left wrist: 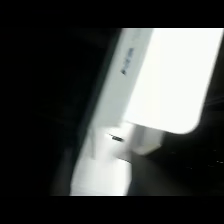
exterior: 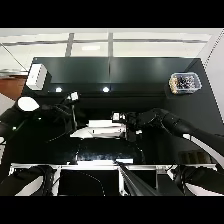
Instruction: Fold the box and place the chain.
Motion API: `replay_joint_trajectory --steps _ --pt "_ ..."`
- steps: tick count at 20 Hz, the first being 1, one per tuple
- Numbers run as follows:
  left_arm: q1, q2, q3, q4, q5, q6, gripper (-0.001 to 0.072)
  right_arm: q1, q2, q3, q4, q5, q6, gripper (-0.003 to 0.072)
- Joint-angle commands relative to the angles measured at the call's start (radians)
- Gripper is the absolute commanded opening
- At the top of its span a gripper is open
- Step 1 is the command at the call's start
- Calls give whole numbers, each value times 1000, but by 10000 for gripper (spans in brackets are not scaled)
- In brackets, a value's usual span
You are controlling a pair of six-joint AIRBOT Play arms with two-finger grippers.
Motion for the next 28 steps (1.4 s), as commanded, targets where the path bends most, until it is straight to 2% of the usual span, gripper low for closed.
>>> replay_joint_trajectory --steps 1,3,5,7,9,12,14,23,28 --pt "19 39 1 41 -202 -197 25 1 1 1 0 0 0 479" --pt "0 40 -6 12 -259 -240 24 1 1 1 0 0 0 479" --pt "-30 40 -35 -90 -229 -236 24 1 1 1 0 0 0 479" --pt "-54 40 -62 -185 -100 -235 24 1 1 1 0 0 0 478" --pt "-71 40 -79 -254 92 -235 24 1 1 1 0 0 0 479" --pt "-98 39 -82 -266 354 -235 25 1 1 1 0 0 0 479" --pt "-114 24 -82 -261 442 -235 25 1 1 1 0 0 0 479" --pt "-187 -189 -82 -226 436 -236 25 1 1 1 0 4 0 478" --pt "-153 -149 -55 -157 403 -236 25 1 1 1 0 3 0 478"
